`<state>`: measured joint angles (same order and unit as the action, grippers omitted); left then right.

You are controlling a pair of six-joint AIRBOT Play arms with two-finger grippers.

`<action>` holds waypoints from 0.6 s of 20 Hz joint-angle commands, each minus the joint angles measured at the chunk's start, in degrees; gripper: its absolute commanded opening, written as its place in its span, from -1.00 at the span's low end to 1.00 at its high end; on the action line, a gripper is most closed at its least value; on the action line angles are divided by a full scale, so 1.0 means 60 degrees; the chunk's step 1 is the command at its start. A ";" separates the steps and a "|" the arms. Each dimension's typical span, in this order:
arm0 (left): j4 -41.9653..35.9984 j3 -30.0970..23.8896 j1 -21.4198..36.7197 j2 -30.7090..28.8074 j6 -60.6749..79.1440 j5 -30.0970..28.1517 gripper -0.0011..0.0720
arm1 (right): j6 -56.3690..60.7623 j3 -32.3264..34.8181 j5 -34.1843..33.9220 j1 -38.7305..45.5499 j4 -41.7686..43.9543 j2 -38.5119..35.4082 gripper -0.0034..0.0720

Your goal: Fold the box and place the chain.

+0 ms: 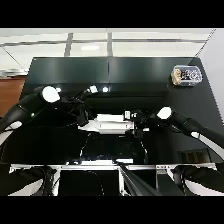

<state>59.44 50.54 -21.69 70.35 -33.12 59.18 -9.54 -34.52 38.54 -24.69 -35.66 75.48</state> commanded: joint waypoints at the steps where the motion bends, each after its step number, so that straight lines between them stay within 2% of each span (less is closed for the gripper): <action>1: -0.1938 -0.0219 0.0554 -0.0197 -0.1603 0.2051 -0.89 | -0.0007 0.0011 0.0033 -0.0073 -0.0106 0.0007 -0.06; 2: -0.2586 -0.0412 0.0525 -0.0076 -0.1370 0.2408 -0.89 | -0.0004 0.0011 0.0033 -0.0073 -0.0120 0.0007 -0.06; 4: -0.3577 -0.0933 0.0244 0.0091 -0.0994 0.2040 -0.89 | -0.0004 0.0011 0.0033 -0.0073 -0.0120 0.0007 -0.06; 6: -0.5493 -0.1446 -0.0047 0.0127 0.0251 0.0688 -0.89 | 0.0000 0.0011 0.0033 -0.0073 -0.0120 0.0007 -0.06; 8: -0.7366 -0.1628 -0.0142 0.0127 0.1552 -0.1169 -0.89 | 0.0000 0.0011 0.0029 -0.0073 -0.0120 0.0007 -0.06; 9: -0.7905 -0.1628 -0.0138 0.0124 0.1832 -0.2131 -0.89 | 0.0000 0.0011 0.0033 -0.0073 -0.0120 0.0007 -0.06; 11: -0.7792 -0.1625 -0.0160 0.0168 0.1887 -0.4025 -0.89 | 0.0000 0.0011 0.0029 -0.0073 -0.0120 0.0007 -0.06; 12: -0.7125 -0.1621 -0.0157 0.0280 0.1876 -0.4379 -0.89 | 0.0000 0.0011 0.0029 -0.0073 -0.0120 0.0007 -0.06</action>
<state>19.14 41.47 -22.31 71.33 -25.50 46.61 -9.56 -34.46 38.63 -25.08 -36.34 75.48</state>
